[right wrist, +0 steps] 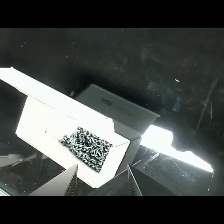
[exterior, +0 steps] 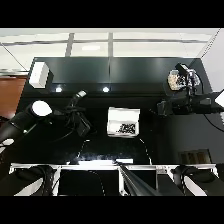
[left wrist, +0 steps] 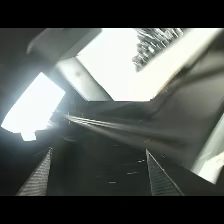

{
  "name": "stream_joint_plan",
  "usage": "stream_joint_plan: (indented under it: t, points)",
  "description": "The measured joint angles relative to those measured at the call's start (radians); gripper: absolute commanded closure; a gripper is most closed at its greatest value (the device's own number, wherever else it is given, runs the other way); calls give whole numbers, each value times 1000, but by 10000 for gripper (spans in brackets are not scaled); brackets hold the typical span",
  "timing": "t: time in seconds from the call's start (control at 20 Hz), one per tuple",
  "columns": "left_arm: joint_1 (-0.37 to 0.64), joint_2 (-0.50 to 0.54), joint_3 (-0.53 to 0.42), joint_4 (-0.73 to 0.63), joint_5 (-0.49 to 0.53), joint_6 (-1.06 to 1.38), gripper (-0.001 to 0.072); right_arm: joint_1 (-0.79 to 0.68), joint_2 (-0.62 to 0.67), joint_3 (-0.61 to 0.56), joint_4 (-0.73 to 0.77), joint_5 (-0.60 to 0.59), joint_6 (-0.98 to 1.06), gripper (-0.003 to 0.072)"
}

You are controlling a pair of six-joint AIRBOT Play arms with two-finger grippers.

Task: Fold the box and place the chain.

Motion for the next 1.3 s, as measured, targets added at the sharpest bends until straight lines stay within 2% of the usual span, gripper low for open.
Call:
stream_joint_plan:
  t: [0.25, 0.5, 0.8, 1.3]
  points:
    - [-66, -101, -5, -38, 58, 451, -11, 0, 0, 0, 7, -8, 15, 311]
    - [-83, -233, 58, -131, 61, 700, -11, 0, 0, 0, 15, -16, 22, 311]
    - [-91, -318, 102, -203, 78, 813, -11, 0, 0, 0, 18, -28, 27, 311]
    - [-106, -337, 113, -273, 97, 845, -10, 0, 0, 0, 18, -36, 29, 311]
